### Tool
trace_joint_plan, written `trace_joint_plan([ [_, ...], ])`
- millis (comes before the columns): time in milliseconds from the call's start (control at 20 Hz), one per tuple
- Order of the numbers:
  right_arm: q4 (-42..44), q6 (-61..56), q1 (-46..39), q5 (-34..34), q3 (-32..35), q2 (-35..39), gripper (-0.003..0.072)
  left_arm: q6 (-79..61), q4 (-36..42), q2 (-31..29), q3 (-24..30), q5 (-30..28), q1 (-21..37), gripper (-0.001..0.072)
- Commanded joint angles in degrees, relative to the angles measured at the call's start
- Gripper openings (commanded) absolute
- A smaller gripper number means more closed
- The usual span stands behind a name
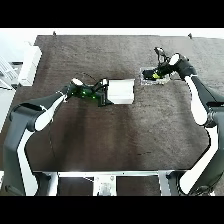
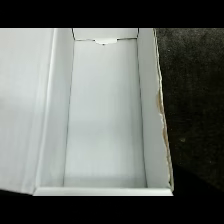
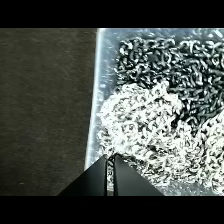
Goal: Fold the box and place the chain.
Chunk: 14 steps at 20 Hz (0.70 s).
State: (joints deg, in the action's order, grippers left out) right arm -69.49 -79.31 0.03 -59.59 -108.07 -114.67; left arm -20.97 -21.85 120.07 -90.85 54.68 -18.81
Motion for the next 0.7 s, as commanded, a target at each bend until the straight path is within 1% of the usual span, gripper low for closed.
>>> trace_joint_plan([
  [0, -0.68, 0.48, 0.13, -1.38, -1.97, 2.4, 0.0003, -0.02, 0.0, 0.02, 0.0, -0.24, 0.02, 0.0527],
  [150, -3.21, 0.26, 0.2, -1.31, -3.04, 7.34, 0.0003, -0.02, 0.0, 0.04, 0.0, -0.24, 0.02, 0.0527],
  [350, -4.07, 0.28, 0.37, -1.36, -3.5, 15.74, 0.0002, -0.02, 0.0, 0.02, 0.0, -0.24, 0.02, 0.0527],
  [550, -5.33, 0.35, 1.64, -1.25, -3.52, 28.87, 0.0002, -0.02, 0.0, 0.02, 0.0, -0.24, 0.02, 0.0527],
  [650, -7.61, 0.52, 3.39, -0.28, -3.5, 36.11, 0.0002, -0.02, 0.0, 0.02, 0.0, -0.22, 0.02, 0.0527],
])
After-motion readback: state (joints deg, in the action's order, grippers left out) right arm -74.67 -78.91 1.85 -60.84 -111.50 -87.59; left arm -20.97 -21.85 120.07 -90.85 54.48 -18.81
